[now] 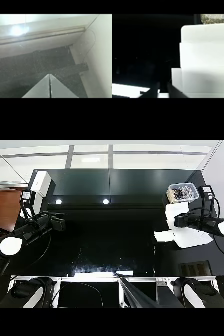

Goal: Fold the box and place the chain.

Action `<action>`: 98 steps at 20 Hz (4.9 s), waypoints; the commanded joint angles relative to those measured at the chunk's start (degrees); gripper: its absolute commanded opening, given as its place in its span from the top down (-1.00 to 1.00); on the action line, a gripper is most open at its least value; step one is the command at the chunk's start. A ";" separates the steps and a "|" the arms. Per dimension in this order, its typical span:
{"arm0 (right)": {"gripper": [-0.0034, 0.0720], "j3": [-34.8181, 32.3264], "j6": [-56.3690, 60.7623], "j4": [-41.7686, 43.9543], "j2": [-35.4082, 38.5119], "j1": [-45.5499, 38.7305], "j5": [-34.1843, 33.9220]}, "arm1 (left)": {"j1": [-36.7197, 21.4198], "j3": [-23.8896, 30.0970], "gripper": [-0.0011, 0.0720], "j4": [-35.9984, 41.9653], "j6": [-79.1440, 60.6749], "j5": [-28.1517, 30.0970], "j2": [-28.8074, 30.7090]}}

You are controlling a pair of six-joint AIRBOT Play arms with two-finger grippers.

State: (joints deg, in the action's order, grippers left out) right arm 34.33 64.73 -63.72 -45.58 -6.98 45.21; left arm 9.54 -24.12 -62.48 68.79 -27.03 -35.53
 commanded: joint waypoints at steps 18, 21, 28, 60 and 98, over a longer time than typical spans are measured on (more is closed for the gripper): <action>-0.94 17.64 1.11 5.51 -25.88 -46.23 6.71 | 0.02 0.07 -0.95 0.42 0.72 1.95 0.00; -0.94 25.44 -7.41 10.10 -35.32 -50.21 20.20 | 0.02 0.07 -0.95 0.42 0.72 1.92 0.00; -0.94 35.52 -12.68 17.59 -49.64 -53.59 33.86 | 0.04 0.07 -0.95 0.61 0.72 1.90 0.00; 0.80 1.01 -17.16 33.46 -14.49 -20.06 23.37 | 1.18 0.09 -0.95 10.86 0.68 -2.75 -2.25; 0.79 -17.22 -39.91 47.65 0.28 13.20 9.75 | 4.33 -0.04 -0.19 58.51 -47.89 -34.47 -41.92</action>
State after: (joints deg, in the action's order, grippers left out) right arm 17.12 24.80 -16.08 -45.34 6.22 54.96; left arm 15.88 -24.14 -4.89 24.14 -59.02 -76.82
